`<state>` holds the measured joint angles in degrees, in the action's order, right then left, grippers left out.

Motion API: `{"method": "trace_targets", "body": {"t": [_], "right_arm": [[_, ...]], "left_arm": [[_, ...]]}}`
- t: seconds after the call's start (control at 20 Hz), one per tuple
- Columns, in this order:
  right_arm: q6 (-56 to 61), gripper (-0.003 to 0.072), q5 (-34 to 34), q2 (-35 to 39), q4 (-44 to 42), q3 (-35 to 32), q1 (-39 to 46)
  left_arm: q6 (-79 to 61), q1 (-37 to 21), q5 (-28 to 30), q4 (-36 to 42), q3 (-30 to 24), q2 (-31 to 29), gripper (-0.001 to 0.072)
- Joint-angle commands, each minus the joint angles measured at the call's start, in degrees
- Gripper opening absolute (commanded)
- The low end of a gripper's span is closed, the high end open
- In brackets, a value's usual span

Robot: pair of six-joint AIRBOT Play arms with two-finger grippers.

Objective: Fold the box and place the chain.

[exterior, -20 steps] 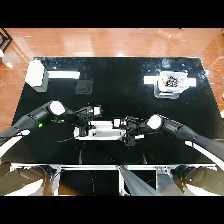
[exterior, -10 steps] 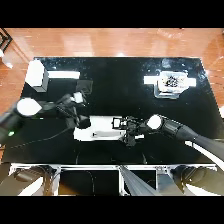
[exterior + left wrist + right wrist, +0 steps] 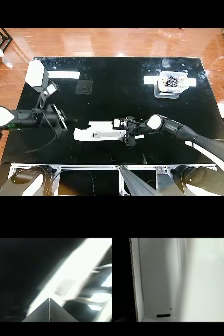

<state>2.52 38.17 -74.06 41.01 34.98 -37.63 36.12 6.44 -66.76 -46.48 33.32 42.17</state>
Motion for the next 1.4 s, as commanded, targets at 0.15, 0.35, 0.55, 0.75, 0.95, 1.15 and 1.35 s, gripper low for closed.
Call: {"method": "trace_targets", "body": {"t": [0.15, 0.35, 0.55, 0.75, 0.95, 1.15, 1.35], "right_arm": [[0.02, 0.0478, 0.15, -0.02, -0.07, 0.00, 0.00], [0.00, 0.0478, 0.15, -0.02, -0.07, 0.00, 0.00], [0.00, 0.0478, 0.15, -0.02, -0.07, 0.00, 0.00], [0.00, 0.0478, 0.09, -0.02, -0.04, 0.00, 0.00], [0.00, 0.0478, -0.28, -0.02, -0.07, 0.00, 0.00], [0.00, 0.0479, -0.50, -0.04, -0.07, 0.00, 0.00], [0.00, 0.0478, -0.70, -0.02, -0.07, 0.00, 0.00]], "left_arm": [[2.99, 7.93, 3.04, 14.80, -7.61, 0.79, 0.0021], [0.11, 16.52, 14.27, 17.22, -8.26, 5.11, 0.0021], [0.02, 20.98, 32.72, 17.22, -8.11, 7.98, 0.0023], [-3.26, 21.49, 40.89, 17.09, -7.82, 9.25, 0.0021], [-3.78, 25.18, 40.85, 16.94, -7.82, 13.44, 0.0022], [-6.10, 27.76, 46.12, 16.70, -7.82, 15.87, 0.0021], [-6.10, 27.19, 44.68, 16.74, -7.80, 16.17, 0.0023]]}}
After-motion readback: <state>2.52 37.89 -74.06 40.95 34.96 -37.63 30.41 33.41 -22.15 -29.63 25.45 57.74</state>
